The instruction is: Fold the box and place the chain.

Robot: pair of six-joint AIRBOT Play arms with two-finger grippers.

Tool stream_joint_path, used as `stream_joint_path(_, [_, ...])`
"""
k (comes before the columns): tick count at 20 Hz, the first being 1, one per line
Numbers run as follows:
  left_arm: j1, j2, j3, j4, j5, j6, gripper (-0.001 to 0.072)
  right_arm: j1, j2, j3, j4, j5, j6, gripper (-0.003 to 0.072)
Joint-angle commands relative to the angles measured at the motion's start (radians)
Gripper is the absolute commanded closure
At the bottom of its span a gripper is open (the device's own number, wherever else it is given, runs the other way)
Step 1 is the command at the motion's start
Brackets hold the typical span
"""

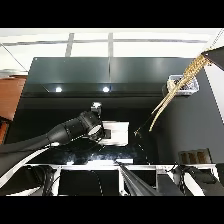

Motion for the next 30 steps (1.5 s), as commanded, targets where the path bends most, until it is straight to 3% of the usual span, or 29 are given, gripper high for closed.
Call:
stream_joint_path(1, [0.0,0.0,0.001,0.0,0.002,0.001,0.0678,0.023,0.003,0.014,0.15,0.034,-0.026,0.0664])
stream_joint_path(10, [0.0,0.0,0.001,0.0,0.002,0.001,0.0678,0.13,0.025,0.014,0.225,0.085,-0.026,0.0664])
stream_joint_path(14, [0.001,0.0,0.001,0.001,0.002,0.001,0.0679,0.244,0.024,0.012,0.252,0.084,-0.023,0.0664])
stream_joint_path(21, [0.0,0.0,0.001,0.0,0.001,0.001,0.0679,0.403,0.021,-0.014,0.207,-0.014,-0.004,0.0664])
stream_joint_path(30, [0.0,0.0,0.001,0.0,0.001,0.001,0.0679,0.42,0.021,-0.025,0.166,-0.021,0.009,0.0664])
